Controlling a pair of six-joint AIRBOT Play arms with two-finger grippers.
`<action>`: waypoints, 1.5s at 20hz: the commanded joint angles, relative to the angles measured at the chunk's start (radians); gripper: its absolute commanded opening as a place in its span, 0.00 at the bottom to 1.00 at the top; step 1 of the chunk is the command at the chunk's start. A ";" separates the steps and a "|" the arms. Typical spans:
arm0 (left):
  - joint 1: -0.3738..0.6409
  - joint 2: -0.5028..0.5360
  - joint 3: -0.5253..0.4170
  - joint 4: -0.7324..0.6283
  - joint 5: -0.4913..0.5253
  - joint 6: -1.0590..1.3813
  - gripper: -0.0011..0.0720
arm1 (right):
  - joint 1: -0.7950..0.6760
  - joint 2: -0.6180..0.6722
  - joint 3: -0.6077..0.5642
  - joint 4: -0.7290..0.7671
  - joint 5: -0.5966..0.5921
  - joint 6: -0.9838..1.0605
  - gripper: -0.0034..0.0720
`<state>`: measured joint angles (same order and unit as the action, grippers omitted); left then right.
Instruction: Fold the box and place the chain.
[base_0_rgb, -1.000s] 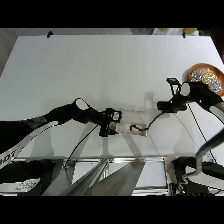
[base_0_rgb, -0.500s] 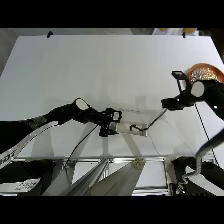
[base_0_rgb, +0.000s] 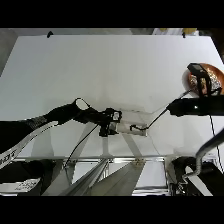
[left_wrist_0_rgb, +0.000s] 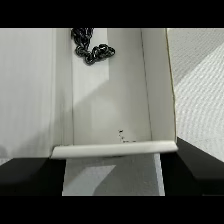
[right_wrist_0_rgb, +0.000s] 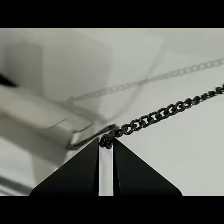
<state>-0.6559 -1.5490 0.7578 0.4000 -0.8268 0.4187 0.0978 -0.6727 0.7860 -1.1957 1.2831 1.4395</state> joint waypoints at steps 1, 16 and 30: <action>0.000 0.000 0.000 0.000 0.000 0.000 0.36 | 0.037 0.135 0.001 0.158 0.057 -0.026 0.07; 0.000 0.000 0.000 0.000 0.000 0.000 0.36 | 0.683 0.048 -0.007 -0.156 -0.262 0.342 0.07; 0.000 0.000 0.000 0.000 0.000 0.000 0.36 | 0.687 -0.243 0.199 -0.285 -0.157 0.250 0.61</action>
